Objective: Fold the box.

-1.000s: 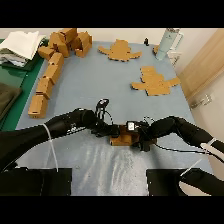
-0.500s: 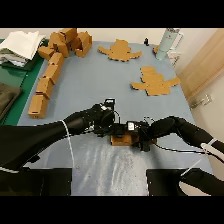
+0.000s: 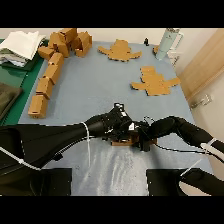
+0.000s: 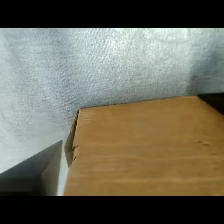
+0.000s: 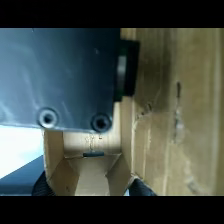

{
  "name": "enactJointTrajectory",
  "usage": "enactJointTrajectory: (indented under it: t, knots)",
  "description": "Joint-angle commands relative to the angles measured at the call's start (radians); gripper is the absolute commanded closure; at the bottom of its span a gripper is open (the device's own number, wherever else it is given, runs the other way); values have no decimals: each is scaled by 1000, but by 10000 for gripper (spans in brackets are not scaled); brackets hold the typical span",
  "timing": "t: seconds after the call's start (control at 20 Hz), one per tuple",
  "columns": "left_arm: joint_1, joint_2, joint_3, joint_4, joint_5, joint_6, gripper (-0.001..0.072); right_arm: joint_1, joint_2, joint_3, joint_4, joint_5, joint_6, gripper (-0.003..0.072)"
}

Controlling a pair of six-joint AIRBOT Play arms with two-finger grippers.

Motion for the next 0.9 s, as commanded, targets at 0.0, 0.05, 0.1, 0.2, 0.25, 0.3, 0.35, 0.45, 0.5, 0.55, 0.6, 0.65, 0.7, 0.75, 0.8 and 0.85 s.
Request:
enactJointTrajectory:
  t: [0.0, 0.05, 0.1, 0.2, 0.25, 0.3, 0.35, 0.45, 0.5, 0.55, 0.6, 0.65, 0.7, 0.75, 0.8, 0.85]
  knots:
    - [-4, -14, 14, 14, -15, -41, 677, 0, 1, 1, 0, 0, 0, 174]
    - [-5, -14, 16, 12, -13, -40, 693, 0, 1, 1, 0, 0, 0, 174]
    - [-5, -14, 18, 2, -14, -39, 693, 0, 1, 1, 0, 0, 0, 174]
    - [-5, -13, 18, -14, -16, -33, 693, 0, 1, 1, 0, 0, 0, 174]
    - [-6, -13, 18, -17, -17, -33, 693, 0, 1, 1, 0, 0, 0, 174]
    - [-9, -13, 18, -18, -16, -33, 692, 0, 1, 1, 0, 0, 0, 174]
    - [-11, -13, 18, -23, -17, -33, 693, 0, 1, 1, 0, 0, 0, 174]
    - [-11, -13, 18, -35, -21, -28, 691, 0, 1, 1, 0, 0, 0, 174]
    - [-11, -12, 18, -39, -27, -13, 598, 0, 1, 1, 0, 0, 0, 174]
    - [-11, -11, 18, -47, -35, -11, 283, 0, 1, 1, 0, 0, 0, 174]
    - [-8, -10, 19, -57, -45, -18, 144, 0, 1, 1, 0, 0, 0, 174]
    - [-5, -10, 25, -62, -51, -18, 144, 0, 1, 0, 0, 0, 0, 174]
    - [-4, -10, 33, -62, -50, -18, 144, 0, 1, 1, 0, 0, 0, 174]
    - [0, -10, 44, -61, -51, -18, 144, 0, 1, 1, 0, 0, 0, 174]
    - [4, -10, 53, -61, -51, -18, 144, 0, 1, 1, 0, 0, 0, 174]
    - [12, -10, 64, -60, -51, -18, 144, 0, 1, 1, 0, 0, 0, 174]
